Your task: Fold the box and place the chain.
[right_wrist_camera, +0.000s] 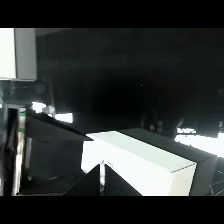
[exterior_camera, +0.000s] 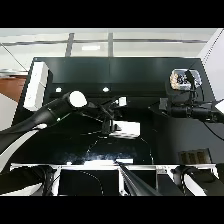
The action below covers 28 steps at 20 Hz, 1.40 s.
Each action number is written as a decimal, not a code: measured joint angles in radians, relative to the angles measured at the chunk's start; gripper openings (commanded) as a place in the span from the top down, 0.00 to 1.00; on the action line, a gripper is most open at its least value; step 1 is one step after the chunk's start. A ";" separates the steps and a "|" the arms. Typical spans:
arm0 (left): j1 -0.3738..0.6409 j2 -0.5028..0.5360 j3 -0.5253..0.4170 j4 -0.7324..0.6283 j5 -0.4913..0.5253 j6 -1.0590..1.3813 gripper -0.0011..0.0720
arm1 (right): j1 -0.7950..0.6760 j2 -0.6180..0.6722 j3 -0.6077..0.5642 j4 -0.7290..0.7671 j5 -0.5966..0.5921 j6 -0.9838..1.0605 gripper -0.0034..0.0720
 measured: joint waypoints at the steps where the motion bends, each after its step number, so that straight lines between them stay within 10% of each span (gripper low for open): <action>1: -0.012 -0.012 0.010 0.009 0.011 -0.007 0.02 | 0.000 0.000 0.000 -0.005 0.000 0.000 0.90; 28: -0.068 -0.070 0.037 0.150 0.019 -0.140 0.02 | -0.001 0.000 0.000 -0.034 -0.039 -0.023 0.90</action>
